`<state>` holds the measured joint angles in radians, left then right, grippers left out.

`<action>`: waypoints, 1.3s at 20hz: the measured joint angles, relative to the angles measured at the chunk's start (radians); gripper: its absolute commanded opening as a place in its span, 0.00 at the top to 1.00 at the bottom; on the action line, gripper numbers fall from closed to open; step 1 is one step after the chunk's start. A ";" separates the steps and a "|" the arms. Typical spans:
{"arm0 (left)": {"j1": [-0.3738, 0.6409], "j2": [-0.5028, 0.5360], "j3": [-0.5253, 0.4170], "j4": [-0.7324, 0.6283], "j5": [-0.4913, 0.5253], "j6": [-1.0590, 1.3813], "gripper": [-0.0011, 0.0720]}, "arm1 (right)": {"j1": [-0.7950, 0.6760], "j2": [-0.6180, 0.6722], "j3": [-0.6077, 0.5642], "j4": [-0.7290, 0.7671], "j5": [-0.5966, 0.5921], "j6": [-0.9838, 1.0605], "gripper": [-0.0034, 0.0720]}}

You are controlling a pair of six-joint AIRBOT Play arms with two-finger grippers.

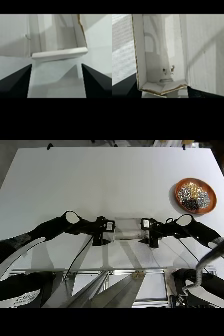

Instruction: Fold the box and place the chain.

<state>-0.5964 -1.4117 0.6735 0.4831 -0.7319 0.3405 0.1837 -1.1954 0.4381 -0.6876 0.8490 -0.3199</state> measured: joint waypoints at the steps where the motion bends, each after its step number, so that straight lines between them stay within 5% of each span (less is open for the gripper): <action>1: 0.001 -0.006 -0.001 -0.029 0.002 0.010 0.03 | 0.000 0.000 0.000 0.000 0.000 0.000 0.43; 26: -0.002 -0.058 -0.002 -0.178 -0.066 0.098 0.03 | 0.000 0.000 0.000 0.000 -0.001 0.001 0.43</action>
<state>-0.5983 -1.4700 0.6716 0.3054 -0.7982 0.4389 0.1837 -1.1954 0.4381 -0.6872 0.8482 -0.3187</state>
